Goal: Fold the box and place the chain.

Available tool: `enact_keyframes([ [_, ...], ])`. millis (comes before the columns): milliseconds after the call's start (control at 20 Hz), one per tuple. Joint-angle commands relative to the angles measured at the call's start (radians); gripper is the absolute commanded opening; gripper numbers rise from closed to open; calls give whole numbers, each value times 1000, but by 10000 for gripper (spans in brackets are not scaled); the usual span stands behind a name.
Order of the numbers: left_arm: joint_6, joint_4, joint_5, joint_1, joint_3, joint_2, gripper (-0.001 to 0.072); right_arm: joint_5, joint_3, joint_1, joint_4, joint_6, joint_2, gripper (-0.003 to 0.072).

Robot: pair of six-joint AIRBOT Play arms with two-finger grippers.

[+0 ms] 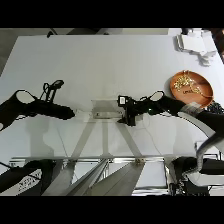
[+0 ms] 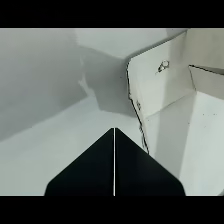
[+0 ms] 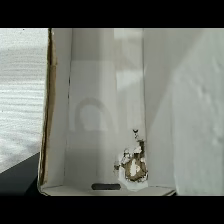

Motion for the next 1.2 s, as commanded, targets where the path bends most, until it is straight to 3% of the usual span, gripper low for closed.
enact_keyframes([
  [0,-9,-77,5,-43,-7,-71,8,0,0,0,0,0,0,526],
  [350,55,-241,11,-86,-7,-83,9,0,0,0,0,0,0,526],
  [550,55,-259,11,-86,-7,-63,31,0,0,0,0,0,0,526],
  [650,55,-258,11,-86,-7,-45,216,0,0,0,0,0,0,526],
  [700,55,-249,11,-85,-7,-36,217,0,0,0,0,0,0,526],
  [750,54,-224,12,-82,-7,-26,168,0,0,0,0,0,0,526],
  [800,54,-179,12,-77,-7,-19,43,0,0,0,0,0,0,526],
  [850,47,-132,16,-70,-7,-14,9,0,0,0,0,0,0,526],
  [1150,-83,18,107,-29,-8,-26,10,0,0,0,0,0,0,526],
])
